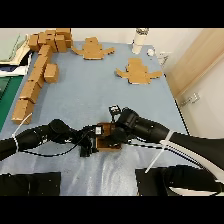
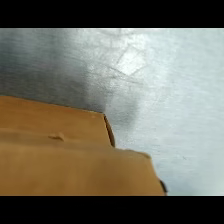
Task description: Fold the box.
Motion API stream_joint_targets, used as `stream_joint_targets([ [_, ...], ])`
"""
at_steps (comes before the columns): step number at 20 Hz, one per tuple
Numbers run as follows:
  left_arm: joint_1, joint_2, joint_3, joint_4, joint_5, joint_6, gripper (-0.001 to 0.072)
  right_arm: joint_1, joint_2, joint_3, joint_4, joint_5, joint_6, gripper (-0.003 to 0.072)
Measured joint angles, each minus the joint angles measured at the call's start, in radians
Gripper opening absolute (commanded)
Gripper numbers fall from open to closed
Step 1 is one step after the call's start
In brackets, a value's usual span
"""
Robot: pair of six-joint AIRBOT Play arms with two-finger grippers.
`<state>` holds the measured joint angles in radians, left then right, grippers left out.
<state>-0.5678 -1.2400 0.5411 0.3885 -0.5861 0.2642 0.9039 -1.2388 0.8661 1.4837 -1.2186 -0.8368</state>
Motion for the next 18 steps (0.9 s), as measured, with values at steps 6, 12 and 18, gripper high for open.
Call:
stream_joint_targets([
  [6,0.000,0.000,0.000,0.000,0.000,-0.002,0.0520,0.012,-0.042,0.021,-0.019,-0.018,0.016,0.0219],
  [12,0.000,0.000,0.000,0.000,0.000,0.002,0.0521,0.014,-0.031,0.024,0.003,-0.024,0.000,0.0424],
  [18,0.000,0.000,0.000,0.000,0.000,0.001,0.0520,0.012,0.076,0.047,0.008,-0.066,0.002,0.0424],
])
